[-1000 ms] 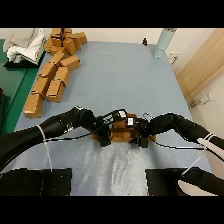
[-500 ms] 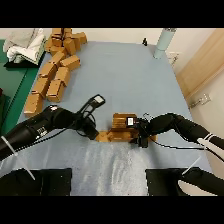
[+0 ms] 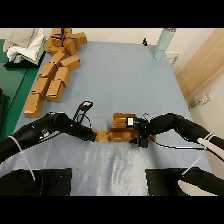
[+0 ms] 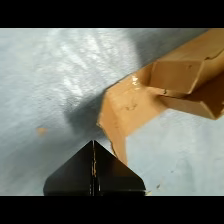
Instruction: Fold the box.
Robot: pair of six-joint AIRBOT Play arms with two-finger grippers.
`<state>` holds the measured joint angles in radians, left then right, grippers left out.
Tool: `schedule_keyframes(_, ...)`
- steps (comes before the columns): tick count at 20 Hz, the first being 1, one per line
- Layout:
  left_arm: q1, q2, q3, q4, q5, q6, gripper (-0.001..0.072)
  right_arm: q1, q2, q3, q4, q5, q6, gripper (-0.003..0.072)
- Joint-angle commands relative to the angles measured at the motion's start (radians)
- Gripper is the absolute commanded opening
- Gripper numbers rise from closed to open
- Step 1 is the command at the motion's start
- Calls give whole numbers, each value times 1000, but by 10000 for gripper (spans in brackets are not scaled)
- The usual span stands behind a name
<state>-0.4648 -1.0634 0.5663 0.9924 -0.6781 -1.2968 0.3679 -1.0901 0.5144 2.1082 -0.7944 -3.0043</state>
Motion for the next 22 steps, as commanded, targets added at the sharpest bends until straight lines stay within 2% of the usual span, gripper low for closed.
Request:
schedule_keyframes(1, -9, -61, -5, -212, 47, 114, 9, 1, 0, 0, 0, 0, 0, 488)
schedule_keyframes(16, -6, -94, -6, -296, 31, 172, 9, 1, 0, 0, 0, 0, 0, 488)
schedule_keyframes(22, 69, -72, -6, -252, -25, 170, 8, 1, 0, 0, 0, 0, 0, 488)
